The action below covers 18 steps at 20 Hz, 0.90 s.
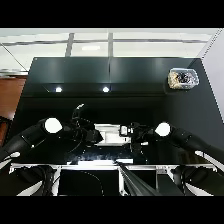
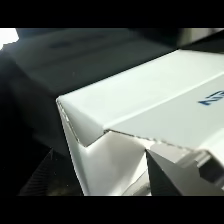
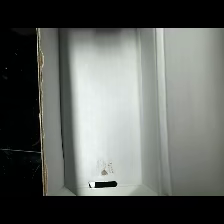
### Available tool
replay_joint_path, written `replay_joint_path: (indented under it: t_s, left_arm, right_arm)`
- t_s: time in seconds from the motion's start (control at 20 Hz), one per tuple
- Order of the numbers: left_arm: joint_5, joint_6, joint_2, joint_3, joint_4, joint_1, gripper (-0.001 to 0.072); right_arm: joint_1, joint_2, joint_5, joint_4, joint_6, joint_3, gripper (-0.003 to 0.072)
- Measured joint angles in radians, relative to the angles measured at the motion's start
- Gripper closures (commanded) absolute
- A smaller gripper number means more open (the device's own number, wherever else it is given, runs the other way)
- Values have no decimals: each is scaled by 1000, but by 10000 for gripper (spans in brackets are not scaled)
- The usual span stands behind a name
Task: Fold the box and place the chain.
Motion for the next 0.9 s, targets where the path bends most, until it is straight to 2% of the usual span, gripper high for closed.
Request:
replay_joint_path:
  t_s: [0.2, 0.5, 0.65, 0.8, 0.9]
  left_arm:
    - [77, -121, 0, 1, 74, -64, 23]
    - [97, -289, -2, 24, 159, -115, 25]
    - [37, -468, -13, 87, 317, -179, 27]
    - [-52, -630, -37, 161, 484, -242, 99]
    - [-100, -697, -64, 208, 551, -274, 100]
  right_arm:
    - [0, 0, 0, 0, 0, 0, 217]
    - [0, 0, 0, 0, 0, 0, 217]
    - [0, 0, 0, 0, 0, 0, 218]
    - [0, 0, 0, 0, 0, 0, 218]
    - [0, 0, 0, 0, 0, 0, 218]
